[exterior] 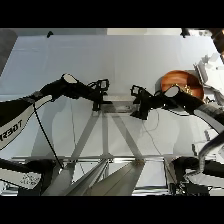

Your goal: Fold the box and place the chain.

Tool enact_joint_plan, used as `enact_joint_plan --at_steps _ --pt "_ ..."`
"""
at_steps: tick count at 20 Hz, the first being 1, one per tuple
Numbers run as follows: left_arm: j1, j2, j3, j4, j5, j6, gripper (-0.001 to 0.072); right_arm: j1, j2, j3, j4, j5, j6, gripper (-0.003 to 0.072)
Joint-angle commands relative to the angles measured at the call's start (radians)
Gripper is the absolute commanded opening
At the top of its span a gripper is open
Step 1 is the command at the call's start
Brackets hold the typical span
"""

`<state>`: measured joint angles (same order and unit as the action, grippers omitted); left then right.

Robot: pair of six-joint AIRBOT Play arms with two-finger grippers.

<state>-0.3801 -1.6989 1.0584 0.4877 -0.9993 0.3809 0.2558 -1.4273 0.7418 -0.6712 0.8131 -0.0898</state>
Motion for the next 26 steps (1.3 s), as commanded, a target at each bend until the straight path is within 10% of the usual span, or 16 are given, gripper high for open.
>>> enact_joint_plan --at_steps 1,18,22,26 --pt "0.0 0.0 0.0 0.0 0.0 0.0 0.0009 -0.019 -0.037 0.037 0.032 0.074 -0.071 0.0665" --pt "0.0 0.0 0.0 0.0 0.0 0.0 0.0009 -0.019 -0.178 0.072 0.126 0.144 -0.286 0.0664" --pt "0.0 0.0 0.0 0.0 0.0 0.0 0.0009 -0.019 -0.181 0.073 0.125 0.145 -0.285 0.0421" --pt "0.0 0.0 0.0 0.0 0.0 0.0 0.0009 -0.019 -0.181 0.073 0.126 0.146 -0.285 0.0403"
